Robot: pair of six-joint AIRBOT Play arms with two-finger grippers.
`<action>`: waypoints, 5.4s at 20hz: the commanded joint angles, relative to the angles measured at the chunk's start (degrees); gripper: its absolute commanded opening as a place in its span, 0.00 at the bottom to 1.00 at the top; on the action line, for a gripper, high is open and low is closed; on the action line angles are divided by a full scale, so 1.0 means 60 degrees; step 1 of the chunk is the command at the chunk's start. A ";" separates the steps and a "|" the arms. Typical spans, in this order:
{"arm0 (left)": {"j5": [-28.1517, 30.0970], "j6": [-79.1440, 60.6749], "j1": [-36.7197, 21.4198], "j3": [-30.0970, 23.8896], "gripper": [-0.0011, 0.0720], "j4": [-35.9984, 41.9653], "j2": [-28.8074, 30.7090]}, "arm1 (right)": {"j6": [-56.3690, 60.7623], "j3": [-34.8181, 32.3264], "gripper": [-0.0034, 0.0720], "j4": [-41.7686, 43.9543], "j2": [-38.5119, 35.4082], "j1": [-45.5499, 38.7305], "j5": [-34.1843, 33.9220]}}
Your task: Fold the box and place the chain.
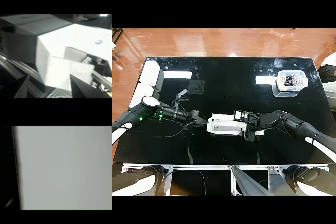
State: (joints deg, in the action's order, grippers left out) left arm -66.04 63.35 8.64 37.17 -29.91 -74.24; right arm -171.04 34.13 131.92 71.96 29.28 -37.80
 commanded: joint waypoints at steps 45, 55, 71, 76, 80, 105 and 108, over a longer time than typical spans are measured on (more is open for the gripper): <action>0.6182 0.0962 0.4014 -0.1494 0.85 -0.1971 0.2455 | 0.0080 0.0004 0.74 0.0000 0.0000 0.0000 -0.0058; 0.6677 0.2000 0.4397 -0.1494 0.85 -0.1982 0.2452 | 0.0080 0.0004 0.74 0.0000 0.0000 0.0000 -0.0062; 0.6462 0.4554 0.5118 -0.1133 0.85 -0.3391 0.2433 | 0.0080 0.0004 0.74 0.0000 0.0000 0.0000 -0.0062; 0.6579 0.5825 0.5413 -0.1100 0.85 -0.4375 0.2397 | 0.0080 0.0004 0.74 0.0000 0.0000 0.0000 -0.0058; 0.6641 0.6936 0.5635 -0.1096 0.85 -0.5308 0.2313 | 0.0080 0.0004 0.74 0.0000 0.0000 0.0000 -0.0062; 0.4670 1.0739 0.6601 0.0605 0.82 -0.9045 0.1355 | 0.0076 0.0004 0.74 0.0000 0.0000 0.0000 -0.0055; 0.4262 1.1285 0.6597 0.0758 0.82 -0.9282 0.1195 | 0.0076 0.0004 0.74 0.0000 0.0000 0.0000 -0.0055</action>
State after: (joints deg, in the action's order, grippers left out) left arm -37.69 127.00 47.75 40.73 -82.72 -66.41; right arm -170.58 34.17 131.92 71.96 29.28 -38.15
